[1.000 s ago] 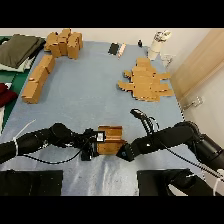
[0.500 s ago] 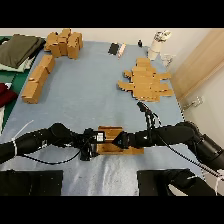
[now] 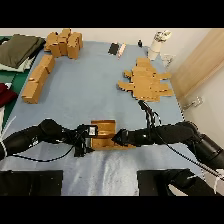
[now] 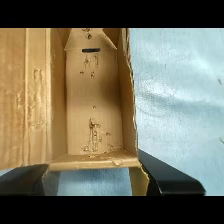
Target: Fold the box.
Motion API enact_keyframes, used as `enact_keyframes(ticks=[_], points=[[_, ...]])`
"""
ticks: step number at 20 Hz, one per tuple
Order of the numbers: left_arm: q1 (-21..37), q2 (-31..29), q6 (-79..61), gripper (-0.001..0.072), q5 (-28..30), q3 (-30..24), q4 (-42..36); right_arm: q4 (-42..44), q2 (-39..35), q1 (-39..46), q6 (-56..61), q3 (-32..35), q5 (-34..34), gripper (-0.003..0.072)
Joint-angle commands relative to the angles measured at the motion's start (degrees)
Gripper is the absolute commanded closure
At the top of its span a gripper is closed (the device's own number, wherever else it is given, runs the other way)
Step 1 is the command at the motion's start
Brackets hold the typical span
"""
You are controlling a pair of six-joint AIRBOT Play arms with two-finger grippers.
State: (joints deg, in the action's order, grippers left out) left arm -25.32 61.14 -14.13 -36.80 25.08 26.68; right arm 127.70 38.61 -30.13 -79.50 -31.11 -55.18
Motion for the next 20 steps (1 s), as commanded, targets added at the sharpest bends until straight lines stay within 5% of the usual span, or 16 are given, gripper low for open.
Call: enact_keyframes(ticks=[1,15,17,20], points=[[2.3,-0.4,0.0,0.0264,-4.9,-0.5,4.1,-0.2,1.3,-0.1,0.0,0.0,0.7,-0.0034],[2.1,0.0,0.0,0.0263,-1.1,-2.2,4.8,2.2,6.8,-0.2,6.0,-0.1,2.2,-0.0030],[2.1,0.1,0.0,0.0264,-1.1,-2.2,4.6,2.4,6.8,-0.2,6.0,-0.1,2.2,0.0258],[2.1,0.1,0.0,0.0264,-1.1,-2.3,4.2,3.2,6.8,-0.3,4.8,-0.3,2.3,0.0504]])
